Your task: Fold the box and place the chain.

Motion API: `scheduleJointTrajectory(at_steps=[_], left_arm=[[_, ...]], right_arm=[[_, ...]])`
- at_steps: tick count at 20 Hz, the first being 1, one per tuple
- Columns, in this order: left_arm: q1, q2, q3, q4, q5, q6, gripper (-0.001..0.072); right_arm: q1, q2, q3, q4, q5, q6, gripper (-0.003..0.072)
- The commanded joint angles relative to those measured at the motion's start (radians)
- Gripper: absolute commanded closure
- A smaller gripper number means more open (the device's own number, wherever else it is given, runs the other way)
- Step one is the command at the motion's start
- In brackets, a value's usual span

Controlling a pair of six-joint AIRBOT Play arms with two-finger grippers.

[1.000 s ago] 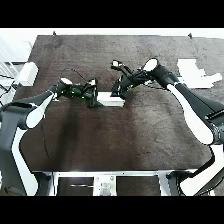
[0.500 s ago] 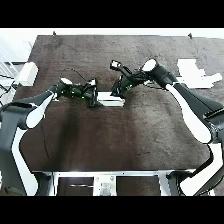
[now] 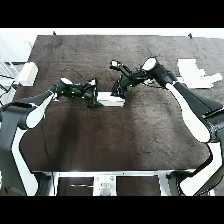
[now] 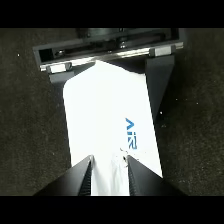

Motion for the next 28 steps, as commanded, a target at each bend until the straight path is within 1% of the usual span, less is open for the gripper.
scheduleJointTrajectory(at_steps=[1,4,9,12,14,17,20,24,28], left_arm=[[0.000,0.000,0.000,0.000,0.000,0.001,0.0167],[0.000,0.000,0.000,0.000,0.000,0.001,0.0167],[0.000,0.000,0.000,0.000,0.000,0.001,0.0167],[0.000,0.000,0.000,0.000,0.000,0.001,0.0167],[0.000,0.000,0.000,0.000,0.000,0.001,0.0167],[0.000,0.000,0.000,0.000,0.000,0.001,0.0167],[0.000,0.000,0.000,0.000,0.000,0.001,0.0167],[0.000,0.000,0.000,0.000,0.000,0.001,0.0167],[0.000,0.000,0.000,0.000,0.000,0.001,0.0167]], right_arm=[[0.001,-0.013,0.001,-0.015,-0.019,0.007,0.0432],[0.001,-0.014,0.001,-0.016,-0.019,0.055,0.0433],[0.015,-0.014,0.001,-0.016,-0.018,0.076,0.0433],[0.023,-0.014,-0.001,-0.016,-0.016,0.077,0.0433],[0.026,-0.015,-0.004,-0.016,-0.017,0.077,0.0458],[0.026,-0.016,-0.023,-0.020,-0.024,0.076,0.0459],[0.018,-0.014,-0.018,-0.031,-0.068,0.077,0.0459],[0.019,-0.005,-0.003,-0.031,-0.066,0.077,0.0458],[0.019,-0.004,-0.013,-0.035,-0.063,0.077,0.0458]])
